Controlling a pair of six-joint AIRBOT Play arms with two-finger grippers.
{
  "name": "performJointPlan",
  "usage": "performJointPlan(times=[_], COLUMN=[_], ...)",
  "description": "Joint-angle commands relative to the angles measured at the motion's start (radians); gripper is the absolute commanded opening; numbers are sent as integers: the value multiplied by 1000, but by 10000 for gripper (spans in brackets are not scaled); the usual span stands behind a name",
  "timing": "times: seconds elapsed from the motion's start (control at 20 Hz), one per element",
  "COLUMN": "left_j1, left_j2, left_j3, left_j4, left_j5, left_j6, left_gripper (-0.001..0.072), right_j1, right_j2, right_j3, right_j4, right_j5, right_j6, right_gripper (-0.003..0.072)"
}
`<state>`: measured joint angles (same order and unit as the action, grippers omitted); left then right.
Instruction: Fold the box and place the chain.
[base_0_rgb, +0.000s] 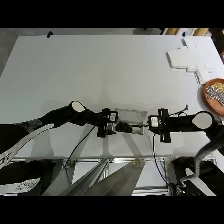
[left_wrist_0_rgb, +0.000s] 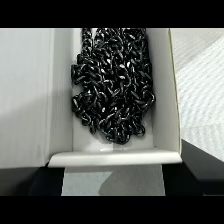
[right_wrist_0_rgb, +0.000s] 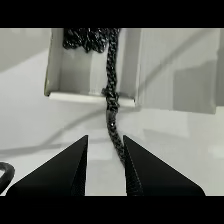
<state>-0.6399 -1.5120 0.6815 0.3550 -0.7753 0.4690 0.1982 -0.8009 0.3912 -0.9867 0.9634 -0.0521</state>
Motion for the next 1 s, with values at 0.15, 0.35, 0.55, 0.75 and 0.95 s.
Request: performJointPlan(times=[0.15, 0.35, 0.55, 0.75, 0.95], left_j1=[0, 0, 0, 0, 0], left_j2=[1, 1, 1, 1, 1], left_j3=[1, 1, 1, 1, 1], left_j4=[0, 0, 0, 0, 0], left_j5=[0, 0, 0, 0, 0], left_j6=[0, 0, 0, 0, 0], left_gripper=[402, 402, 402, 402, 402], right_j1=[6, 6, 5, 5, 6], right_j2=[-146, -234, -257, -240, -105], right_j3=[-10, -10, -10, -10, -10], right_j4=[112, 121, 127, 84, 30], right_j5=[-79, -90, -89, -71, 10], right_j6=[-81, -87, -71, 175, 321], right_gripper=[253, 240, 132, 16, 16])
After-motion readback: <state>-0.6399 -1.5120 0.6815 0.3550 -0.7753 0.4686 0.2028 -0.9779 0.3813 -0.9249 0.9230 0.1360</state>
